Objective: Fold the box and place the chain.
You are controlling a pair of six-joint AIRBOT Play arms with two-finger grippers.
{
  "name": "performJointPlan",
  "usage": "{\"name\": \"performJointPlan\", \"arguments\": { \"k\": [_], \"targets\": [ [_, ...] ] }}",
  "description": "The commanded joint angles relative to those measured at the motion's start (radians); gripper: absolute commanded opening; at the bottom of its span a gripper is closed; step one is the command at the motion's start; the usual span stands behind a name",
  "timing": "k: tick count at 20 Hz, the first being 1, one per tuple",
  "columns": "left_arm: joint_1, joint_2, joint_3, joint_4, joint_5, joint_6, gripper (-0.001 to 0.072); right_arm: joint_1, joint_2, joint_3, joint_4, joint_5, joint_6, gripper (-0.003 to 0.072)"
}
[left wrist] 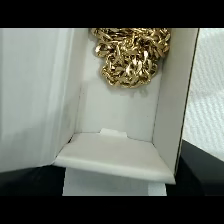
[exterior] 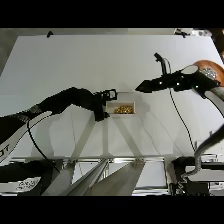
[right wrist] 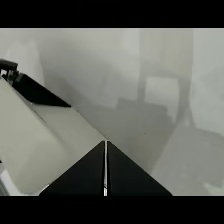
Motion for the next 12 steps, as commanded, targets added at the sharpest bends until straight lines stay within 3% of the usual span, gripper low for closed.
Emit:
{"name": "performJointPlan", "arguments": {
  "k": [1, 4, 8, 9, 10, 12],
  "targets": [
    [0.0, 0.0, 0.001, 0.0, 0.0, 0.0, 0.0155, 0.068, -0.046, 0.006, 0.021, 0.002, -0.055, 0.0011],
    [0.0, 0.0, 0.001, 0.0, 0.0, 0.0, 0.0155, 0.068, -0.036, 0.006, 0.021, 0.034, -0.077, 0.0011],
    [0.0, 0.0, 0.001, 0.0, 0.0, 0.0, 0.0155, 0.058, 0.002, 0.019, 0.014, 0.186, -0.152, 0.0018],
    [0.0, 0.0, 0.001, 0.0, 0.0, 0.0, 0.0155, 0.058, 0.015, 0.023, 0.008, 0.224, -0.193, 0.0058],
    [0.0, 0.0, 0.001, 0.0, 0.0, 0.0, 0.0155, 0.061, 0.033, 0.023, -0.003, 0.249, -0.224, 0.0215],
    [0.0, 0.0, 0.001, 0.0, 0.0, 0.0, 0.0155, 0.079, 0.077, 0.023, -0.089, 0.244, -0.244, 0.0306]
  ]
}}
